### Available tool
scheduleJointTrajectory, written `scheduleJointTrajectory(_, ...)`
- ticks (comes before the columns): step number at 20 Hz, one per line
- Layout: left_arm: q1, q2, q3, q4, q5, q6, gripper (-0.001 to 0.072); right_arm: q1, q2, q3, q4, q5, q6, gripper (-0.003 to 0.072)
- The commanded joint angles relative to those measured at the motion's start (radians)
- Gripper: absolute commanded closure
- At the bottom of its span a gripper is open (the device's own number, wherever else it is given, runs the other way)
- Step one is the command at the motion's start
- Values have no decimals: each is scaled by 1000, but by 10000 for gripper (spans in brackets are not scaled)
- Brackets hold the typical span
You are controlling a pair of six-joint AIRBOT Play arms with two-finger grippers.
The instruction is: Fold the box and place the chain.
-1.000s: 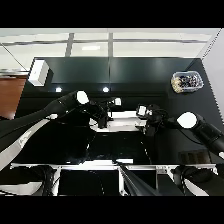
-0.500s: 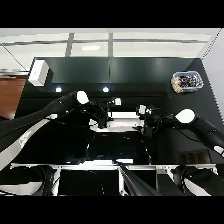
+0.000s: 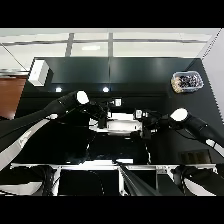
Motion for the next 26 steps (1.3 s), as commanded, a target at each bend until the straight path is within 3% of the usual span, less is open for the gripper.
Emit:
scheduleJointTrajectory(1, 0, 0, 0, 0, 1, -2, 685, -20, -31, 0, -32, 7, -19, 14)
scheduleJointTrajectory(26, 0, -1, 0, 0, 2, -2, 684, -8, -92, 0, -15, -24, -40, 15)
